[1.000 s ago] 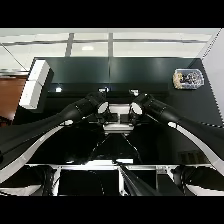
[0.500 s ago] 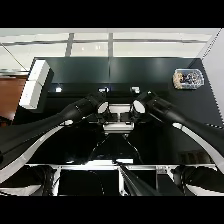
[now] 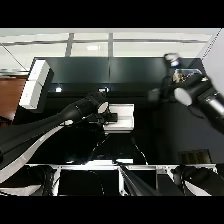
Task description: Fold the box and place the chain.
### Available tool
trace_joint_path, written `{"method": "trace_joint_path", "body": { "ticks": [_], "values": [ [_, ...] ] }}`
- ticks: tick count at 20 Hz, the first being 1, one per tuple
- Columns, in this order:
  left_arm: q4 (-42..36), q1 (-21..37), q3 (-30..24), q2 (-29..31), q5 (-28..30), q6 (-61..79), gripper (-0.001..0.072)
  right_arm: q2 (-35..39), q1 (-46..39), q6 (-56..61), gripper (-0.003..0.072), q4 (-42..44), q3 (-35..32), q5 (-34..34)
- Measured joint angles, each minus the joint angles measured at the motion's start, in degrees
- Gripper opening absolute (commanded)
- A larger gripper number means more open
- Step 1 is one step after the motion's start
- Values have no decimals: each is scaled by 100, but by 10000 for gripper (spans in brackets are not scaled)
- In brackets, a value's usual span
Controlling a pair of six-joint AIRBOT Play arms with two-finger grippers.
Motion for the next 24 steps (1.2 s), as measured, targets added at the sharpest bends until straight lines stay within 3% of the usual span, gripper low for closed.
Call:
{"method": "trace_joint_path", "body": {
  "ticks": [1,5,8,13,14,17,20,24],
  "values": [
    [0,0,0,0,0,-2,26,0,-341,-17,720,-197,0,-262],
    [0,0,0,0,4,-2,26,-514,-1722,-63,720,-313,15,-1519],
    [0,0,0,0,9,-2,26,-1314,-2538,-81,720,-173,409,-1987],
    [0,0,-2,0,7,0,26,-3126,-3294,37,720,-72,2404,-1043],
    [0,0,0,0,4,-2,26,-3467,-3381,122,672,-61,2850,-776],
    [0,0,0,0,-7,-2,26,-4291,-3593,376,672,-42,3906,-203],
    [0,0,0,0,-17,-2,27,-4822,-3799,546,672,120,4487,162],
    [-2,0,0,0,-17,-2,27,-5222,-4030,678,671,511,4750,221]
  ]
}}
